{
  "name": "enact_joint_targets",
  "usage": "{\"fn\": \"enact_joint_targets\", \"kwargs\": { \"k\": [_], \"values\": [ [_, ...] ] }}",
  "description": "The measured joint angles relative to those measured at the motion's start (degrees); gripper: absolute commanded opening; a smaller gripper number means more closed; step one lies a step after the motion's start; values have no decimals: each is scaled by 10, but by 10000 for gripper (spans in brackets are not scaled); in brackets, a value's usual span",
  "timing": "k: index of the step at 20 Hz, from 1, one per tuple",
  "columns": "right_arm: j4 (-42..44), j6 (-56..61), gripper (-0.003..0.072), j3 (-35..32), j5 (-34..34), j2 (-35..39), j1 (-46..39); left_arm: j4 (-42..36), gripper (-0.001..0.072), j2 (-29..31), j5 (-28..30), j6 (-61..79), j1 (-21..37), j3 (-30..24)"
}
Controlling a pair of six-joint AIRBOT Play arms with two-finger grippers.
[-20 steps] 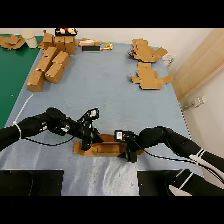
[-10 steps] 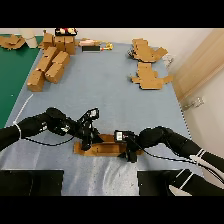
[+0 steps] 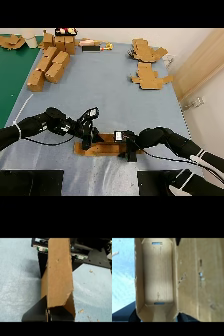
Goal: Fold the box.
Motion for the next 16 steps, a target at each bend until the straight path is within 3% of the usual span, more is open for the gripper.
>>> {"fn": "enact_joint_targets", "kwargs": {
  "k": [5,10,11,12,16],
  "values": [
    [5,2,409,12,38,2,-2,5,13,0,-4,0,0,0],
    [5,3,371,16,11,2,-1,1,13,0,-11,0,-1,0],
    [5,3,397,16,2,2,-1,1,13,0,-13,0,-1,0],
    [4,2,469,16,-6,2,-1,1,13,0,-13,0,-1,0],
    [2,1,472,16,-26,2,-1,1,13,1,-1,0,0,8]
  ]
}}
